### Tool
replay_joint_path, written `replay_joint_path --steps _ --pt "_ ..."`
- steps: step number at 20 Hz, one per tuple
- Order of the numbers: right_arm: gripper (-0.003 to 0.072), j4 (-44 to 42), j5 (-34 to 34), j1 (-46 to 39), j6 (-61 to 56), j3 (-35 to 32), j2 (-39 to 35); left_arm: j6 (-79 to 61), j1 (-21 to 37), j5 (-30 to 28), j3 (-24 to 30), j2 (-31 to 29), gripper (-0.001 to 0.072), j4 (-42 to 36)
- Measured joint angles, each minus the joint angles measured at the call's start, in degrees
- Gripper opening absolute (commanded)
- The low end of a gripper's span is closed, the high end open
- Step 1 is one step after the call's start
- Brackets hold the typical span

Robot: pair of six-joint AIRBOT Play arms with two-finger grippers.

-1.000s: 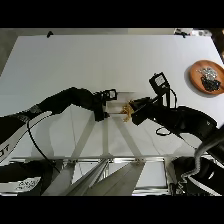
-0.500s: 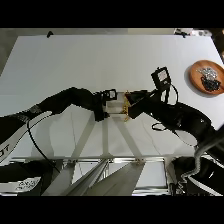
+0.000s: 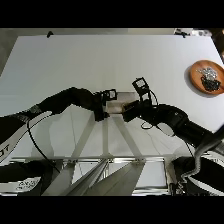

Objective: Fold the box and place the chain.

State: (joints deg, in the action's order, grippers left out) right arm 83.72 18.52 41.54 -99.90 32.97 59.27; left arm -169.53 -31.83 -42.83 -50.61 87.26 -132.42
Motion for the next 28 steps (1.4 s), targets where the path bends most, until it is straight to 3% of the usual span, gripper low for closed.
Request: replay_joint_path --steps 2,4,5,11,16,18,22,28 --pt "0.0019 -0.2 0.79 0.0 -1.53 0.0 1.31 0.0 0.0 0.0 0.0 0.0 0.0155 0.0" --pt "0.0145 -0.26 1.9 0.0 -2.4 0.0 2.05 0.0 0.0 0.0 0.0 0.0 0.0155 0.0" --pt "0.0169 -0.28 2.49 0.0 -2.75 0.0 2.27 0.0 0.0 0.0 0.0 0.0 0.0155 0.0" --pt "0.0182 -0.37 4.81 0.0 -3.63 0.09 2.21 0.0 0.0 0.0 0.0 0.0 0.0155 0.0" --pt "0.0199 -0.28 6.03 0.0 -3.76 0.17 -3.23 0.0 0.0 0.0 0.0 0.0 0.0155 0.0" --pt "0.0339 -0.11 8.81 0.0 -3.76 0.17 -5.9 0.0 0.0 0.0 0.0 0.0 0.0155 0.0" --pt "0.0341 1.73 16.59 0.0 -3.69 0.17 -6.54 0.0 0.0 0.0 0.0 0.0 0.0155 0.0" --pt "0.034 1.7 20.15 1.11 -3.37 0.17 -3.52 0.0 0.0 0.0 0.0 0.0 0.0155 0.0"
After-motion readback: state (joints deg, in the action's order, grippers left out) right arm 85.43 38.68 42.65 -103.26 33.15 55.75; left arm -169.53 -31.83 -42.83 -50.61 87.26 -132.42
